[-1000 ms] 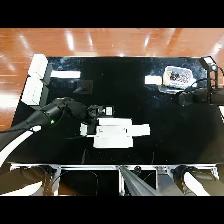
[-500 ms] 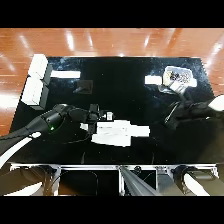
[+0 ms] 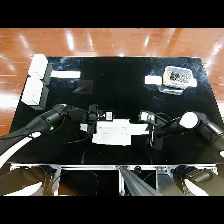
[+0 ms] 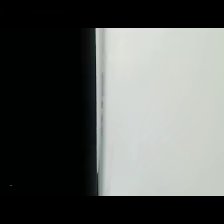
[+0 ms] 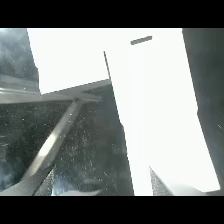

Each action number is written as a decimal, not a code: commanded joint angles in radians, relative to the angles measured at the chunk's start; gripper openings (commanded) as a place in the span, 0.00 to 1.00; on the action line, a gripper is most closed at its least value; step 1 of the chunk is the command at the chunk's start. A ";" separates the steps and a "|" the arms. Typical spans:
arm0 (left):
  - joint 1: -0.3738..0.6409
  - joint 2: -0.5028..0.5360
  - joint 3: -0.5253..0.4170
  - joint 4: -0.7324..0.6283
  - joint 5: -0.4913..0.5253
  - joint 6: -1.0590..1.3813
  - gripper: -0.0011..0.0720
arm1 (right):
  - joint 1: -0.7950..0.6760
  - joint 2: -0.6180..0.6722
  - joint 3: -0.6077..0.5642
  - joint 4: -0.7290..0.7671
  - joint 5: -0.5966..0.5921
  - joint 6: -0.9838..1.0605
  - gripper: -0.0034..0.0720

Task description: Fold the box and place the chain.

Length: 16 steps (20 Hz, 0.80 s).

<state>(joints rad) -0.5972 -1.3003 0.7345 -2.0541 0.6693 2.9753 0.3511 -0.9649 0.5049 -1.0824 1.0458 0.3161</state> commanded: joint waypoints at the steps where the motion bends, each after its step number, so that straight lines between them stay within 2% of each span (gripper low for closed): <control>1: 0.000 -0.001 0.000 0.000 0.011 -0.006 0.04 | 0.069 0.000 -0.080 0.022 -0.149 -0.122 0.99; 5: 0.000 -0.001 0.000 0.000 0.011 -0.006 0.04 | 0.158 0.000 -0.103 0.108 -0.249 -0.172 0.99; 8: 0.000 -0.001 0.000 0.000 0.011 -0.006 0.04 | 0.230 -0.002 -0.105 0.139 -0.367 -0.255 0.99; 10: 0.000 -0.001 0.000 0.000 0.011 -0.006 0.04 | 0.249 -0.011 -0.106 0.174 -0.377 -0.372 0.99; 16: 0.000 -0.002 0.000 0.000 0.011 -0.006 0.04 | 0.285 -0.029 -0.115 0.231 -0.404 -0.486 0.99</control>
<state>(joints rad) -0.5968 -1.3010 0.7345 -2.0541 0.6807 2.9696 0.6125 -0.9871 0.3927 -0.8917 0.6613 -0.0933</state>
